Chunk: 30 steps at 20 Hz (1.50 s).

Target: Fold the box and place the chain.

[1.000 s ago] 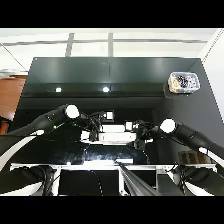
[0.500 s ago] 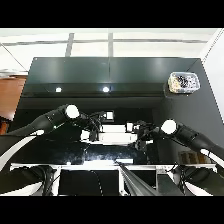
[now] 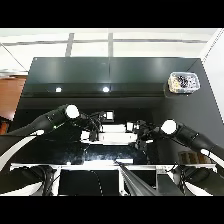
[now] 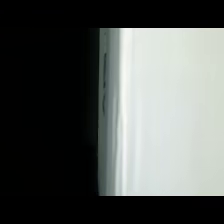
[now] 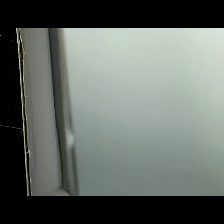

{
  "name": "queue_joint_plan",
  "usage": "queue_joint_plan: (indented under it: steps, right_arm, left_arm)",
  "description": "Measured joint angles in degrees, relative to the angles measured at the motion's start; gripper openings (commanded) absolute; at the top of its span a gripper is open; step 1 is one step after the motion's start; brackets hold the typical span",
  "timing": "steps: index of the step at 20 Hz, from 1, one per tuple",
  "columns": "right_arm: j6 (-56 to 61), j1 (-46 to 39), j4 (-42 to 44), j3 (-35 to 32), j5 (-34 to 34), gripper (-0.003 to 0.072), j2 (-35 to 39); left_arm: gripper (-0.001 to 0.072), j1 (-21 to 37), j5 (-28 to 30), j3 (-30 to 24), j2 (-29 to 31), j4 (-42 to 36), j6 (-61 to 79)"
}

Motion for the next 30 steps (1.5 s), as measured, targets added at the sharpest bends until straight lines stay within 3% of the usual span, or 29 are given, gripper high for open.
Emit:
queue_joint_plan:
  steps: [8, 11, 12, 13, 14, 17, 18, 19, 20, 30]
  right_arm:
    - [-0.02, 0.0, 0.17, 0.0, -0.15, 0.0569, 0.0]
    - [0.0, 0.0, 0.22, 0.0, -0.15, 0.0568, -0.02]
    - [0.0, 0.0, 0.22, 0.0, -0.13, 0.0526, -0.02]
    - [-0.02, 0.0, 0.22, 0.0, -0.22, 0.0358, -0.02]
    - [-0.02, 0.0, 0.22, 0.0, -0.22, 0.0303, -0.02]
    - [-0.02, 0.0, 0.2, 0.0, -0.09, 0.0306, -0.02]
    - [-0.02, 0.0, 0.2, 0.0, -0.04, 0.0306, -0.02]
    - [-0.02, 0.0, 0.15, 0.0, 0.02, 0.0306, -0.02]
    - [-0.02, 0.0, 0.13, 0.0, 0.07, 0.0306, -0.02]
    - [-0.04, 0.0, 0.02, 0.02, 0.13, 0.0306, 0.0]
  left_arm:
    - [0.0043, 0.0, -0.02, 0.0, 0.0, -0.22, 0.02]
    - [0.0187, 0.0, 0.04, -0.07, -0.04, 0.22, -0.07]
    - [0.0187, 0.02, 0.57, -0.04, 0.0, -0.04, -0.09]
    - [0.0187, 0.0, 0.28, -0.04, -0.02, -0.07, -0.07]
    - [0.0187, 0.0, -0.04, -0.04, -0.02, -0.11, -0.07]
    - [0.019, 0.0, -0.02, -0.04, -0.02, -0.22, -0.07]
    - [0.0303, 0.0, -0.02, -0.04, -0.02, -0.24, -0.07]
    - [0.0553, 0.0, -0.02, -0.04, 0.02, -0.28, -0.07]
    - [0.0623, 0.0, -0.04, 0.0, 0.13, -0.35, -0.09]
    - [0.0626, 4.96, -2.6, 0.07, 8.2, 5.51, -10.49]
